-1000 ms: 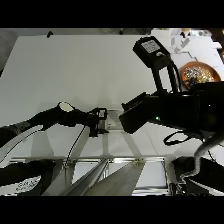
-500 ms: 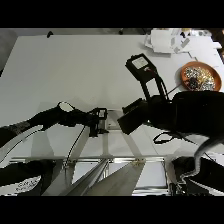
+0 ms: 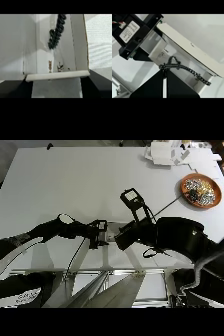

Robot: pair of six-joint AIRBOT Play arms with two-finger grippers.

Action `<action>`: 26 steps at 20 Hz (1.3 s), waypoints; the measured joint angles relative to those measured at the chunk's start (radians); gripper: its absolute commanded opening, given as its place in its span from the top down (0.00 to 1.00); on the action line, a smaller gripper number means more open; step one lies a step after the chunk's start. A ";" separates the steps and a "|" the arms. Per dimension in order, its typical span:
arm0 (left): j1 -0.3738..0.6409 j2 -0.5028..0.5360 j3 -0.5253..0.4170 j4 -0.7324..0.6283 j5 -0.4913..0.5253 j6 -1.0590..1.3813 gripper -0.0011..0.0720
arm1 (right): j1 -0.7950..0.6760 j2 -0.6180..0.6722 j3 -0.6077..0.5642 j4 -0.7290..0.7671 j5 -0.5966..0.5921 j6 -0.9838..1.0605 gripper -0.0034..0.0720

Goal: Fold the box and place the chain.

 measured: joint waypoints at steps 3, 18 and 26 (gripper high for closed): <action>0.000 0.000 0.000 0.000 0.000 0.000 0.80 | 0.000 -0.023 -0.048 0.008 -0.035 0.000 0.93; 0.000 0.000 0.000 0.000 0.000 0.000 0.80 | -0.043 -0.188 0.011 0.095 -0.013 -0.028 0.51; 0.000 0.000 0.000 0.000 -0.002 0.000 0.80 | -0.251 -0.132 0.272 0.070 0.262 -0.172 0.65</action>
